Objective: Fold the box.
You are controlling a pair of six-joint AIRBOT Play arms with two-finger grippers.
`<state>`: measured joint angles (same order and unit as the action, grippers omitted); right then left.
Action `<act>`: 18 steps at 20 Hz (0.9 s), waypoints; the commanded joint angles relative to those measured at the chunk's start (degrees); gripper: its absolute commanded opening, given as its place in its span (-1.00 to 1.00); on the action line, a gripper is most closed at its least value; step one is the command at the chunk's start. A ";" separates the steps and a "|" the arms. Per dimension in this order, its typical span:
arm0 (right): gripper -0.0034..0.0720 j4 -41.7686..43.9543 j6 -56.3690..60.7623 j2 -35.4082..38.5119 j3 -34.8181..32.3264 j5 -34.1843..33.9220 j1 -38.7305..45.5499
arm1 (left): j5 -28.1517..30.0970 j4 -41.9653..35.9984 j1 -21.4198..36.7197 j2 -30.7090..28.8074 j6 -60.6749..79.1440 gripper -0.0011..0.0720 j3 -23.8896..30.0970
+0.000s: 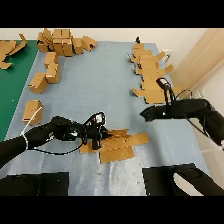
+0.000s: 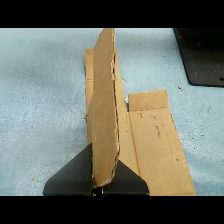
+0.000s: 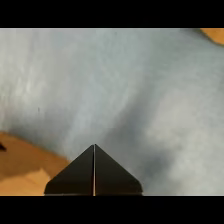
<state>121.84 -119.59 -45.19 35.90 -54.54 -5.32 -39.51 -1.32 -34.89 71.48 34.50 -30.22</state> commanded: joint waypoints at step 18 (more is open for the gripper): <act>0.56 -37.03 -0.94 6.01 -19.12 14.45 -55.12 | 0.04 0.00 -0.02 -0.04 -0.02 -0.94 -0.04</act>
<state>89.82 -118.26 -33.12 17.10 -46.37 -59.20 -39.48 -1.34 -34.89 71.48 34.48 -30.22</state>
